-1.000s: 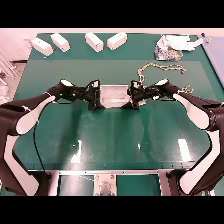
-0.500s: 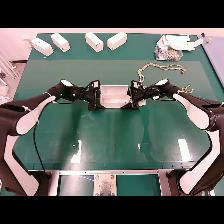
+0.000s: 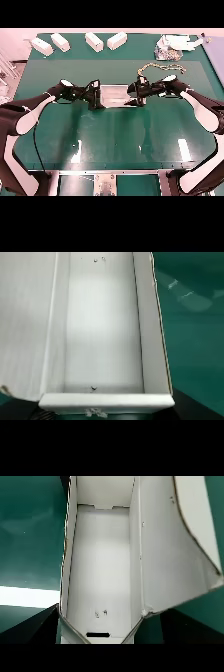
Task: Fold the box and place the chain.
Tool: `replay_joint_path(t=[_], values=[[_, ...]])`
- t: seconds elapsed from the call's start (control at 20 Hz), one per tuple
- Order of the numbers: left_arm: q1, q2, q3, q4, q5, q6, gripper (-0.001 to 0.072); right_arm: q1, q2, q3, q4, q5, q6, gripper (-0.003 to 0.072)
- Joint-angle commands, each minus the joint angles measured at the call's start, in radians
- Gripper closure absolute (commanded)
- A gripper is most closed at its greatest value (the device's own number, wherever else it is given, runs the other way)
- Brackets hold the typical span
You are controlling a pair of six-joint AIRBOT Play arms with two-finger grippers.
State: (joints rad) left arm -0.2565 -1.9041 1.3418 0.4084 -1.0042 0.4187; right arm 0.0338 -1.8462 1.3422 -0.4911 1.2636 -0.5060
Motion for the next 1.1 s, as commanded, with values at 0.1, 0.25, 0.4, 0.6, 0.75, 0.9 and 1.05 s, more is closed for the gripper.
replay_joint_path(t=[0.1, 0.25, 0.4, 0.6, 0.75, 0.9, 1.05], values=[[0.0, 0.0, 0.0, 0.003, -0.001, 0.001, 0.0239, -0.06, 0.084, 0.001, 0.0, 0.02, 0.014, -0.0034], [0.0, 0.0, 0.0, 0.003, 0.0, 0.001, 0.0239, -0.068, 0.136, 0.001, 0.0, 0.041, 0.062, -0.0034], [0.0, 0.0, 0.0, 0.003, -0.001, 0.001, 0.0239, -0.053, 0.152, 0.001, 0.001, 0.134, 0.062, 0.0502], [0.0, 0.0, 0.0, 0.003, -0.001, 0.001, 0.0239, -0.023, 0.151, 0.0, 0.0, 0.159, 0.166, 0.0677], [0.0, 0.0, 0.0, 0.003, -0.001, 0.001, 0.0239, 0.019, 0.15, 0.0, 0.002, 0.122, 0.166, 0.0677], [0.0, 0.0, 0.0, 0.003, -0.002, 0.001, 0.0239, 0.042, 0.125, 0.001, 0.009, 0.013, 0.169, 0.0677], [0.0, 0.0, 0.0, 0.003, -0.002, 0.001, 0.0239, 0.042, 0.101, 0.001, 0.046, -0.064, 0.142, 0.0678]])
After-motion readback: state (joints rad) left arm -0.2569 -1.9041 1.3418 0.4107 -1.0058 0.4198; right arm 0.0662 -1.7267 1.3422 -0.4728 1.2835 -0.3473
